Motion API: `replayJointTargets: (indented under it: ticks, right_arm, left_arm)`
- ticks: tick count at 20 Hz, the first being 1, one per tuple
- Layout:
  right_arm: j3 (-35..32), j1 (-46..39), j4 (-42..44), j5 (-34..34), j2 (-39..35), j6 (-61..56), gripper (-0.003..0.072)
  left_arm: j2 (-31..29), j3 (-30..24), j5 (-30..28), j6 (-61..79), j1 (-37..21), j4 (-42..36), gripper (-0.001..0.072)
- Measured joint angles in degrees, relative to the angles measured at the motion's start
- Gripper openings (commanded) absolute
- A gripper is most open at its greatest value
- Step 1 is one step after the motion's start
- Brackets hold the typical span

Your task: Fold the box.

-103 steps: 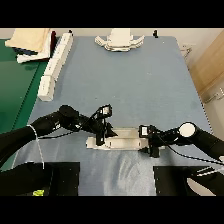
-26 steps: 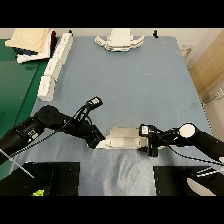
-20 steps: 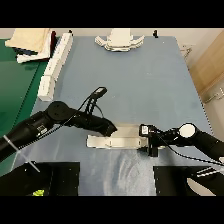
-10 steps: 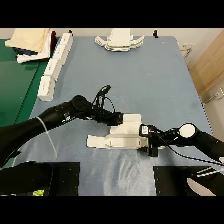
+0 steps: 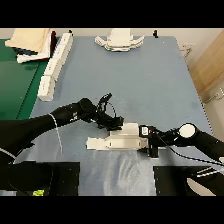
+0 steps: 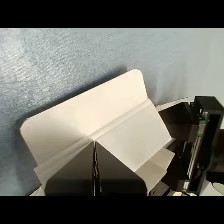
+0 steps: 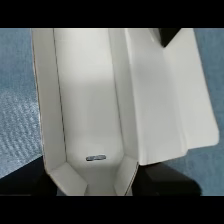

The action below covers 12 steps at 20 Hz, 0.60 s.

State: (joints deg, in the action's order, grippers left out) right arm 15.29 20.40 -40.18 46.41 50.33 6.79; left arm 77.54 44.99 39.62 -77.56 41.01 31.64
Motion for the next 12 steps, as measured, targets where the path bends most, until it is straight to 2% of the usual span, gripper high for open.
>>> replayJointTargets:
  ticks: [7,10,12]
  right_arm:
    - [0.0,0.02,0.13,-0.42,0.02,-0.07,0.0577]
    - [0.02,-0.02,0.22,-0.59,0.02,-0.15,0.0578]
    - [0.02,-0.02,0.2,-0.59,0.0,-0.15,0.0578]
  left_arm:
    - [-1.18,0.98,-0.42,2.75,0.07,0.07,0.0012]
    - [-6.86,1.57,0.42,6.78,-0.9,0.48,0.0012]
    - [-12.76,1.42,1.6,8.39,-2.75,2.49,0.0012]
